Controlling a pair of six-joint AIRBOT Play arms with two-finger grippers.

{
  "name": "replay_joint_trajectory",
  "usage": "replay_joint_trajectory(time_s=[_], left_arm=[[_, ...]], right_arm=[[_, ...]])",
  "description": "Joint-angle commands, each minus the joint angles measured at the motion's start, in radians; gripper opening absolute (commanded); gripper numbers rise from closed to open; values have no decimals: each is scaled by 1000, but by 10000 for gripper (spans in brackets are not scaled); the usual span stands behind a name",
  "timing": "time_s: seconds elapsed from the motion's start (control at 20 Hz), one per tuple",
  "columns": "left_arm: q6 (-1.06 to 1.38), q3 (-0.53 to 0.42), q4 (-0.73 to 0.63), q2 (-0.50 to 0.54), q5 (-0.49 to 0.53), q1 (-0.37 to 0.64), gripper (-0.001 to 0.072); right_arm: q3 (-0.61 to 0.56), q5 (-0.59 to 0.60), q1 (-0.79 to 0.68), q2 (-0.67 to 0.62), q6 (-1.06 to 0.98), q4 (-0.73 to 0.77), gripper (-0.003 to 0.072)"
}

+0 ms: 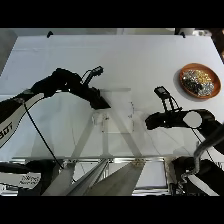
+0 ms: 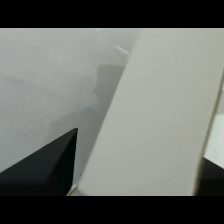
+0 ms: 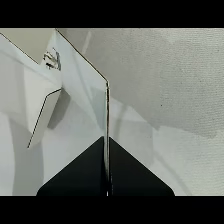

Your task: Fold the box and place the chain.

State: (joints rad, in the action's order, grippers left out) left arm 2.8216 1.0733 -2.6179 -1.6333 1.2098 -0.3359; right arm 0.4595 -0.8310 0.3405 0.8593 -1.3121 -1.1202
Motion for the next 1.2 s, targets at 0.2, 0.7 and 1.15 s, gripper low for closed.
replay_joint_trajectory(time_s=[0.2, 0.7, 1.15], left_arm=[[10, 0, 9, -5, -3, -32, 128], [14, 0, 76, 70, 17, -79, 3], [83, 0, 54, 161, -160, -354, 1]], right_arm=[[0, 0, 1, -1, 0, 0, 12], [49, -66, 1, -3, 0, -32, 124], [170, -459, 1, -257, -148, -472, 201]])
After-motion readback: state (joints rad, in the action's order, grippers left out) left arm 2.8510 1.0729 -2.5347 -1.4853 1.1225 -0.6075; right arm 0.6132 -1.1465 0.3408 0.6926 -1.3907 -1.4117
